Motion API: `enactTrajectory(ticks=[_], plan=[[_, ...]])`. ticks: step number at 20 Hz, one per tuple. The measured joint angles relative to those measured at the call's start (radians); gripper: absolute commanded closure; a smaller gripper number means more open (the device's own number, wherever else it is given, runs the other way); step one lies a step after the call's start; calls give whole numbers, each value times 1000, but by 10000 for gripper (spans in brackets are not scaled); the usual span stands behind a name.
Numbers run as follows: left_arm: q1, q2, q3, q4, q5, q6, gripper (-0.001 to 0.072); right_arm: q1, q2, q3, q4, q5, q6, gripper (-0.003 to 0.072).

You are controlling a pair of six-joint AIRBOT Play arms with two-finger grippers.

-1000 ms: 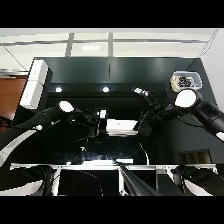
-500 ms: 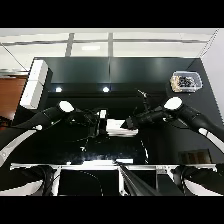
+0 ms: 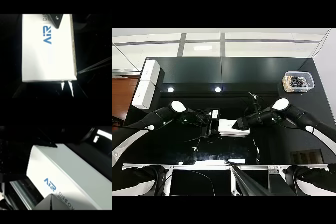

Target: Fold the box and place the chain.

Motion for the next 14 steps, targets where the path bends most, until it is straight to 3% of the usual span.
enactTrajectory(ticks=[7, 8, 9, 10, 14], plan=[[0, 0, 0, 0, -5, -3, 307, -68, 68, 47, -38, 54, 2, 674], [0, 1, 0, 0, -6, -4, 280, -96, 101, 62, -25, 87, 2, 675], [0, 3, 0, 3, -6, -12, 99, -132, 143, 77, -27, 127, 3, 674], [1, 8, 0, 8, -7, -23, 3, -172, 187, 90, -29, 147, 8, 675], [13, 63, 1, 88, -12, -126, 2, -371, 373, 116, -89, 244, 50, 675]])
